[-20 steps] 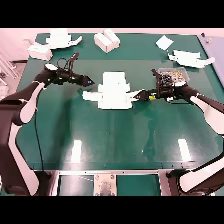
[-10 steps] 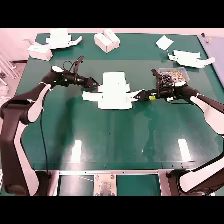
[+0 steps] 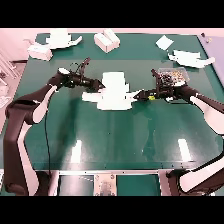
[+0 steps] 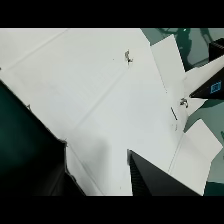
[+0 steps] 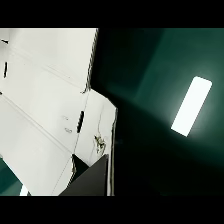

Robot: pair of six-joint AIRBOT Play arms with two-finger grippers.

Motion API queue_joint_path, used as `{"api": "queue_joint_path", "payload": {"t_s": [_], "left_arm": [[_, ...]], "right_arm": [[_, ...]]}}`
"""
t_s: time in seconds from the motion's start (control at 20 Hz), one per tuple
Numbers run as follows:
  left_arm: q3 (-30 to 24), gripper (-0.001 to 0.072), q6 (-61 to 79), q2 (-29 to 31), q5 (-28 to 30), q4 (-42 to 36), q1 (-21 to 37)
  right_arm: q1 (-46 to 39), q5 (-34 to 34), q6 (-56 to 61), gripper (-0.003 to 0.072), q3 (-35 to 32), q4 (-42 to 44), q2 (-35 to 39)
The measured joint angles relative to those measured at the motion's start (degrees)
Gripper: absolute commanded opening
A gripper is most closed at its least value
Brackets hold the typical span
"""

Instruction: Fold the box and place the chain.

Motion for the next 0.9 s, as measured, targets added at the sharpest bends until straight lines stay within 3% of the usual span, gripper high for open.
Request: {"api": "queue_joint_path", "payload": {"t_s": [0.25,0.3,0.55,0.6,0.9], "left_arm": [[0.0,0.0422,0.6,-0.4,0.5,-0.3,-0.3],[0.0,0.0365,1.0,-0.5,0.5,-0.7,-0.3],[0.0,0.0337,4.5,-0.9,-0.1,-3.2,-0.9],[0.0,0.0166,5.2,-0.9,-0.3,-3.5,-1.0],[0.0,0.0171,7.3,-1.0,-0.4,-4.0,-1.0]], "right_arm": [[0.0,0.0,0.0,0.001,0.0,0.0,0.0],[0.0,0.0,0.0,0.001,0.0,0.0,0.0],[0.0,0.0,0.0,0.001,0.0,0.0,0.0],[0.0,0.0,0.0,0.001,0.0,0.0,0.0],[0.0,-0.1,-0.8,0.001,0.0,0.0,0.0]]}}
